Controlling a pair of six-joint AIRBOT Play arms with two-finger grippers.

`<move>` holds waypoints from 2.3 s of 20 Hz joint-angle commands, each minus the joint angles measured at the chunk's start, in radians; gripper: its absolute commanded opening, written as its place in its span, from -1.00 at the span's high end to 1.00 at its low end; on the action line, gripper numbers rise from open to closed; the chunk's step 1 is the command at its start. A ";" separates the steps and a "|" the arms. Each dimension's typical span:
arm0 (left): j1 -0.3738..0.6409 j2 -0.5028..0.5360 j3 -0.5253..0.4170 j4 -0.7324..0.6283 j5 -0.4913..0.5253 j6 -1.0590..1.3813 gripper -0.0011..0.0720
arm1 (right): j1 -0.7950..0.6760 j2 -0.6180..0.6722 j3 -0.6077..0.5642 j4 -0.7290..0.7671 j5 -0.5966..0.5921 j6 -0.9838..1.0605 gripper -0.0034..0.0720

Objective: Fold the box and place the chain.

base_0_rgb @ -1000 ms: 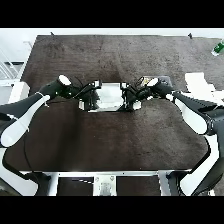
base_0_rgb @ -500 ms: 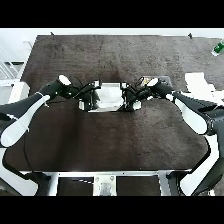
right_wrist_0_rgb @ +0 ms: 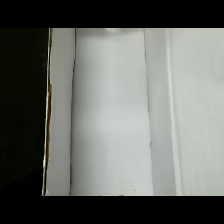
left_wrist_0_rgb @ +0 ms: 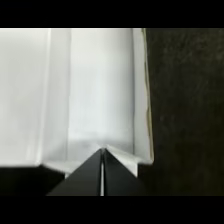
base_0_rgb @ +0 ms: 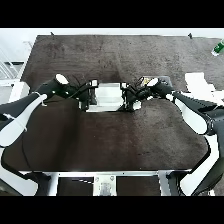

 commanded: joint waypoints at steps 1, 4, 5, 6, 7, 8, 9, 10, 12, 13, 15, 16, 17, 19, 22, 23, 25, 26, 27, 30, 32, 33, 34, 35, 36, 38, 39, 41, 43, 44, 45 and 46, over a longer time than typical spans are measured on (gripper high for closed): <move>0.049 0.042 0.002 -0.011 -0.061 -0.010 0.91 | 0.001 -0.001 0.000 0.000 0.000 -0.002 -0.42; 0.063 0.106 0.000 -0.014 -0.117 -0.043 0.92 | 0.001 -0.001 0.000 0.000 0.000 -0.001 -0.42; 0.064 0.130 0.000 -0.010 -0.137 -0.072 0.92 | 0.001 -0.001 0.000 0.000 0.000 -0.001 -0.42; 0.064 0.150 -0.001 0.000 -0.145 -0.113 0.92 | 0.001 -0.001 0.000 0.000 0.000 -0.001 -0.42; 0.065 0.169 -0.001 0.010 -0.150 -0.167 0.92 | 0.001 -0.001 0.000 0.000 0.000 -0.001 -0.42; 0.069 0.185 -0.003 0.016 -0.150 -0.217 0.92 | 0.001 -0.001 0.000 0.000 0.000 -0.002 -0.42; 0.080 0.199 -0.008 0.015 -0.151 -0.275 0.92 | 0.001 -0.001 0.000 0.000 0.000 -0.001 -0.42; 0.096 0.211 -0.014 0.015 -0.153 -0.340 0.92 | 0.001 -0.001 0.000 0.000 0.000 -0.002 -0.42; 0.135 0.245 -0.031 0.011 -0.156 -0.481 0.93 | 0.001 -0.001 0.000 -0.001 0.000 -0.001 -0.42; 0.159 0.272 -0.053 -0.007 -0.126 -0.576 0.93 | 0.001 -0.001 0.000 0.000 0.000 -0.002 -0.42; 0.206 0.335 -0.120 -0.035 -0.029 -0.725 0.93 | 0.001 -0.001 0.000 0.000 0.000 -0.002 -0.42; 0.226 0.364 -0.151 -0.033 0.008 -0.797 0.93 | 0.001 -0.001 0.000 0.000 0.000 -0.002 -0.42; 0.249 0.387 -0.178 -0.032 0.026 -0.855 0.93 | 0.001 -0.001 0.000 0.000 0.000 -0.002 -0.43; 0.292 0.394 -0.190 -0.026 0.006 -0.972 0.92 | 0.001 -0.001 0.000 0.000 0.000 -0.002 -0.42; 0.332 0.385 -0.190 -0.017 -0.003 -1.104 0.92 | 0.001 -0.001 0.000 0.000 0.000 -0.002 -0.42; 0.338 0.375 -0.190 -0.006 -0.006 -1.123 0.92 | 0.001 -0.001 0.000 0.000 0.000 -0.002 -0.42; 0.338 0.341 -0.190 0.006 -0.040 -1.139 0.92 | 0.001 -0.001 0.000 0.000 0.000 -0.002 -0.42; 0.338 0.315 -0.190 0.008 -0.063 -1.140 0.92 | 0.001 -0.001 0.000 0.000 0.000 -0.002 -0.43; 0.338 0.291 -0.190 0.008 -0.079 -1.147 0.92 | 0.001 -0.001 0.000 0.000 0.000 -0.001 -0.42; 0.338 0.217 -0.190 0.014 -0.081 -1.154 0.92 | 0.001 -0.001 0.000 0.000 0.000 -0.002 -0.42; 0.333 0.173 -0.190 0.008 -0.082 -1.154 0.92 | 0.001 -0.001 0.000 0.000 0.000 -0.001 -0.42; 0.330 0.156 -0.190 0.002 -0.083 -1.153 0.92 | 0.001 -0.001 0.000 0.000 0.000 -0.001 -0.42; 0.321 0.137 -0.190 -0.005 -0.084 -1.140 0.92 | 0.001 -0.001 0.000 0.000 0.000 -0.001 -0.42; 0.313 0.122 -0.190 -0.011 -0.084 -1.136 0.92 | 0.001 -0.001 0.000 0.000 0.000 -0.002 -0.42; 0.301 0.105 -0.190 -0.014 -0.077 -1.128 0.92 | 0.001 -0.001 0.000 0.000 0.000 -0.002 -0.42; 0.271 0.080 -0.190 -0.023 -0.063 -1.129 0.92 | 0.001 -0.001 0.000 0.000 0.000 -0.001 -0.42; 0.256 0.070 -0.190 -0.032 -0.052 -1.129 0.92 | 0.001 -0.001 0.000 0.000 0.000 -0.002 -0.42; 0.227 0.052 -0.190 -0.055 -0.027 -1.129 0.92 | 0.001 -0.001 0.000 0.000 0.000 -0.001 -0.42; 0.198 0.037 -0.190 -0.059 -0.011 -1.131 0.92 | 0.001 -0.001 0.000 0.000 0.000 -0.001 -0.42; 0.186 0.026 -0.190 -0.060 -0.006 -1.136 0.92 | 0.001 -0.001 0.000 0.000 0.000 -0.001 -0.42; 0.175 0.015 -0.190 -0.066 -0.001 -1.136 0.92 | 0.001 -0.001 0.000 0.000 0.000 -0.001 -0.42; 0.168 0.008 -0.190 -0.081 0.007 -1.136 0.92 | 0.001 -0.001 0.000 0.000 0.000 -0.001 -0.42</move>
